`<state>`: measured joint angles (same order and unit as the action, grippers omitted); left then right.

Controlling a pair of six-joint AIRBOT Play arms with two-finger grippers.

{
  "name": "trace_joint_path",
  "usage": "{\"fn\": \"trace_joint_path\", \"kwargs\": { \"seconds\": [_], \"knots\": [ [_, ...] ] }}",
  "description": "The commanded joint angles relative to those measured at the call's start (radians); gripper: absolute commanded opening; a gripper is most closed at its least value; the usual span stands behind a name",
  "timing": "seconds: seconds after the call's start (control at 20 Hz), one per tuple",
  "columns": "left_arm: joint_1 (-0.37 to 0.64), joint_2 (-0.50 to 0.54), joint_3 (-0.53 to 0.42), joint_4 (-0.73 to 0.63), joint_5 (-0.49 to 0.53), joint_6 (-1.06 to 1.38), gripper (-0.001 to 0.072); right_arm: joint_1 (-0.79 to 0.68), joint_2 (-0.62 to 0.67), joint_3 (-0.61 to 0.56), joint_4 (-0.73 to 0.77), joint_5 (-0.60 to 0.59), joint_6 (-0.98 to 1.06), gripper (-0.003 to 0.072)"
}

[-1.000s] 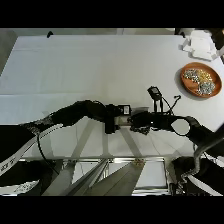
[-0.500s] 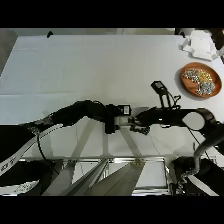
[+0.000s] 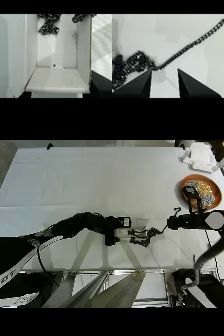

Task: Fold the box and place the chain.

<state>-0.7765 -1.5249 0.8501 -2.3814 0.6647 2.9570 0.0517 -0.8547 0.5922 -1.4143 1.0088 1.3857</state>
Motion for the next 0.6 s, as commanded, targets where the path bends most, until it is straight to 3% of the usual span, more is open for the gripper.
{"fn": "trace_joint_path", "kwargs": {
  "seconds": [0.0,0.35,0.55],
  "knots": [
    [0.000,0.000,0.000,0.000,0.000,0.000,0.0336,0.045,-0.092,0.002,0.002,0.018,-0.246,0.0361],
    [0.000,0.000,0.000,0.000,0.000,0.000,0.0336,0.191,-0.241,0.002,0.010,-0.063,-0.318,0.0362],
    [0.000,0.000,0.000,0.000,0.000,0.000,0.0336,0.237,-0.255,0.000,0.033,-0.114,-0.317,0.0362]
  ]
}}
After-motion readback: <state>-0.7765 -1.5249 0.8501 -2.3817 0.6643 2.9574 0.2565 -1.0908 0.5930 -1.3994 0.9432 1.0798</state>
